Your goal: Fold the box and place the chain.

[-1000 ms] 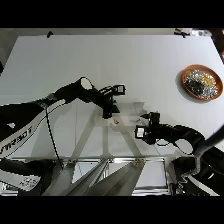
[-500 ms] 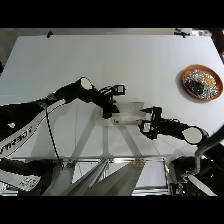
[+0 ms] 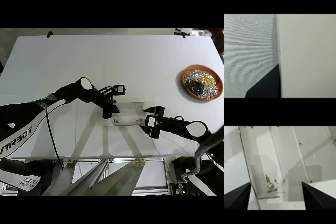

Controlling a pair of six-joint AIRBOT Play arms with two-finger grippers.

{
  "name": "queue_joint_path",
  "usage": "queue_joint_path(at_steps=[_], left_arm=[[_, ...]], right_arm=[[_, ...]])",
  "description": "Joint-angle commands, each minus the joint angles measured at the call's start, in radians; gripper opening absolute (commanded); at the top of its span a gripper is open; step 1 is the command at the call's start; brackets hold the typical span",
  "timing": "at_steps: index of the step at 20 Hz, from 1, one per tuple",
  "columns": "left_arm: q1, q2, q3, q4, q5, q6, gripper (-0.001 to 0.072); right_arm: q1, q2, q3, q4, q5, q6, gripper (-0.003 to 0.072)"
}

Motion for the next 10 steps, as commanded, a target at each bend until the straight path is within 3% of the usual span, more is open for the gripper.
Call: queue_joint_path(at_steps=[1, 5, 10], left_arm=[[0.000, -0.001, 0.000, 0.000, 0.000, 0.000, 0.0011], [0.000, -0.001, 0.000, 0.000, 0.000, 0.000, 0.0011], [0.000, -0.001, 0.000, 0.000, 0.000, 0.000, 0.0011]], right_arm=[[-0.019, -0.048, 0.014, 0.093, 0.038, -0.076, 0.0703], [-0.028, -0.125, 0.061, 0.124, 0.042, -0.075, 0.0704], [-0.137, -0.134, 0.091, 0.084, 0.143, -0.074, 0.0704]])
